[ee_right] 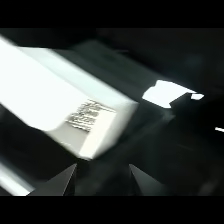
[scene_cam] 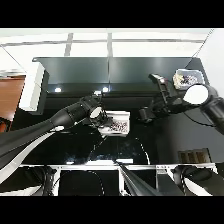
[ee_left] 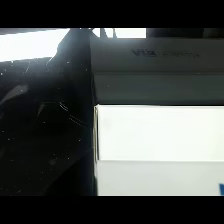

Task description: Fold the box and place the chain.

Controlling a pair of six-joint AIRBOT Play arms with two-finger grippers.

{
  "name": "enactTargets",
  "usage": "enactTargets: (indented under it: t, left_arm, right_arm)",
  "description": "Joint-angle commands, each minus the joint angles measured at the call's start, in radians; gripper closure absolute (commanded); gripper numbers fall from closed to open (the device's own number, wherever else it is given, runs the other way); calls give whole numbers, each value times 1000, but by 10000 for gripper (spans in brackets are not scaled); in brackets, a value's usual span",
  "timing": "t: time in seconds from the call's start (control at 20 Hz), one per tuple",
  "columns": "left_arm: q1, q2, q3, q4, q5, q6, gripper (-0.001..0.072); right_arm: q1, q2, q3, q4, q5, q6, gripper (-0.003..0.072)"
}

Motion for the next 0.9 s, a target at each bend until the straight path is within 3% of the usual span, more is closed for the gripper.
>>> enactTargets:
  t: [0.0,0.2,0.3,0.55,0.65,0.75,0.85]
  left_arm:
    - [0,-3,0,1,2,0,684]
    - [2,-3,8,4,1,47,660]
    - [-3,8,43,34,-55,45,217]
    - [-43,227,53,295,-128,173,191]
    - [-5,354,-20,325,-139,233,190]
    - [126,459,-138,276,-132,285,190]
    - [341,515,-253,24,-107,499,190]
  right_arm:
    - [-51,41,-1,-147,38,5,308]
    - [-48,42,-1,-147,27,5,307]
    - [-48,42,-1,-146,27,5,307]
    - [-49,42,-1,-146,13,5,307]
    - [-49,42,-1,-147,10,6,307]
    - [-49,42,-1,-146,3,6,307]
    - [-49,41,-1,-146,3,6,307]
